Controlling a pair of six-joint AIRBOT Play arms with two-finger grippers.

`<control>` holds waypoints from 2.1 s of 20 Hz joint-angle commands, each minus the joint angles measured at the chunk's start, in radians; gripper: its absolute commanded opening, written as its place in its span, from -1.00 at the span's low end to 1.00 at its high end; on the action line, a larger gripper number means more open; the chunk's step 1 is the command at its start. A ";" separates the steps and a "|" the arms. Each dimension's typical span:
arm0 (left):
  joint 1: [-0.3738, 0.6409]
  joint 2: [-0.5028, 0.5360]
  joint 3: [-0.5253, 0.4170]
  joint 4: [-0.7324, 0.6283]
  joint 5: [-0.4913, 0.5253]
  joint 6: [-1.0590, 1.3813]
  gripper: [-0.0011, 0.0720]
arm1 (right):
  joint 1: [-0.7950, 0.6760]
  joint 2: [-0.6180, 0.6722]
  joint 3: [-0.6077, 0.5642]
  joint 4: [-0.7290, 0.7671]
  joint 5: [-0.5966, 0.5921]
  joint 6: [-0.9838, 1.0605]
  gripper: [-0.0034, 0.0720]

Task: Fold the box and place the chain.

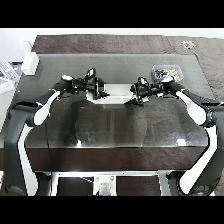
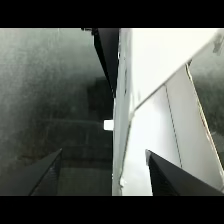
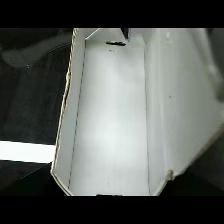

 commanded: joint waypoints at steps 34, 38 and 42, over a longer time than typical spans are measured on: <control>-0.093 0.543 -0.357 0.210 0.140 -0.101 -0.93 | 0.000 0.000 0.000 0.000 -0.002 0.001 0.63; -0.093 0.485 -0.407 0.179 0.244 -0.100 -0.93 | 0.000 0.000 0.000 0.000 -0.002 0.001 0.63; -0.093 0.460 -0.412 0.106 0.290 -0.017 -0.93 | 0.000 0.000 0.000 0.000 -0.002 0.001 0.63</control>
